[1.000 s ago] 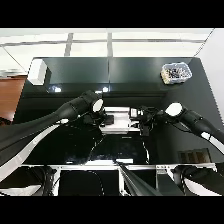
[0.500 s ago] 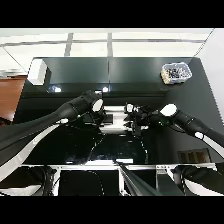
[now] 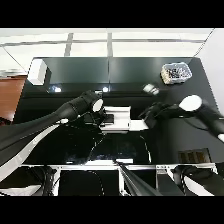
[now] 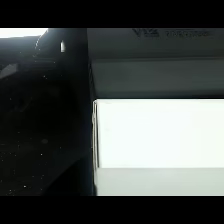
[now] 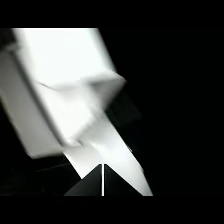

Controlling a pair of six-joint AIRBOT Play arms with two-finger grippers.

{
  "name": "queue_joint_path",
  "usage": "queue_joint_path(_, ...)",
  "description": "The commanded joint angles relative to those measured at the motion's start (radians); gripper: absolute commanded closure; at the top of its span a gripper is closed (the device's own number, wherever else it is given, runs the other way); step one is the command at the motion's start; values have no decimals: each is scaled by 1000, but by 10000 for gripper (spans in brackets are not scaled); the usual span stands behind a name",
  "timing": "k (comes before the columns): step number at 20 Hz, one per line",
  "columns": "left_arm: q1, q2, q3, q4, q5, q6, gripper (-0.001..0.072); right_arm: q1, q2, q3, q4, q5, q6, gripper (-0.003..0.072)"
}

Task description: Fold the box and place the chain.

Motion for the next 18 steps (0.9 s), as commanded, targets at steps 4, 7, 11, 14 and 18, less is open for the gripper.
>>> queue_joint_path(4, 1, 0, 1, 3, 0, 0, 684, -505, 15, -205, 98, 25, 575, 670)
queue_joint_path(7, 1, 0, 1, 3, 0, 0, 684, -459, -116, -256, 220, 87, 460, 671)
queue_joint_path(11, 1, 0, 1, 3, 0, 0, 684, -257, -288, -250, 474, 74, 285, 671)
queue_joint_path(14, 1, 0, 1, 2, -1, 0, 683, -133, -339, -164, 516, 69, 231, 670)
queue_joint_path(18, 1, 0, 1, 2, 0, 0, 683, -109, -339, -17, 431, 193, 232, 40)
